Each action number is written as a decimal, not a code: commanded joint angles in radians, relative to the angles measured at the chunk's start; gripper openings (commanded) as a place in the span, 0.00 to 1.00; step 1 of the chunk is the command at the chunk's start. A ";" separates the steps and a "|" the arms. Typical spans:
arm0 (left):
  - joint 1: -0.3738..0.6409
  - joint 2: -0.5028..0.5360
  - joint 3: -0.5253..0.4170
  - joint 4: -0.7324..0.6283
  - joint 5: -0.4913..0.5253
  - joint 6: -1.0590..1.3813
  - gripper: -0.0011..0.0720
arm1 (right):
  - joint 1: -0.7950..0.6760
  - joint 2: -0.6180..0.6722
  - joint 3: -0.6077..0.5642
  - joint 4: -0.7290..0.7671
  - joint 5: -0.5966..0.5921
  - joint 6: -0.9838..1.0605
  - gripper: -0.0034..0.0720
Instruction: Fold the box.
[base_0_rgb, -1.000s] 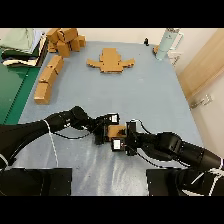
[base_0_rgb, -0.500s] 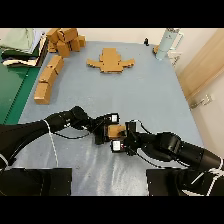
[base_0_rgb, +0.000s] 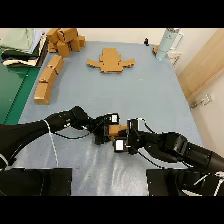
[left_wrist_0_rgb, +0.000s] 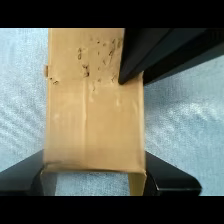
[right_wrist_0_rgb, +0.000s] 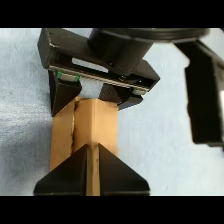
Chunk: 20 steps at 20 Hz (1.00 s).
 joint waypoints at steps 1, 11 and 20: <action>0.000 0.001 0.001 -0.001 0.000 -0.001 0.66 | 0.000 0.005 0.000 0.003 0.000 0.000 0.16; 0.000 0.001 0.001 -0.001 0.000 -0.001 0.66 | 0.000 0.005 0.000 0.032 -0.007 0.000 0.11; 0.000 0.001 0.001 -0.001 0.000 -0.001 0.66 | 0.003 -0.019 -0.008 0.082 -0.053 -0.002 0.11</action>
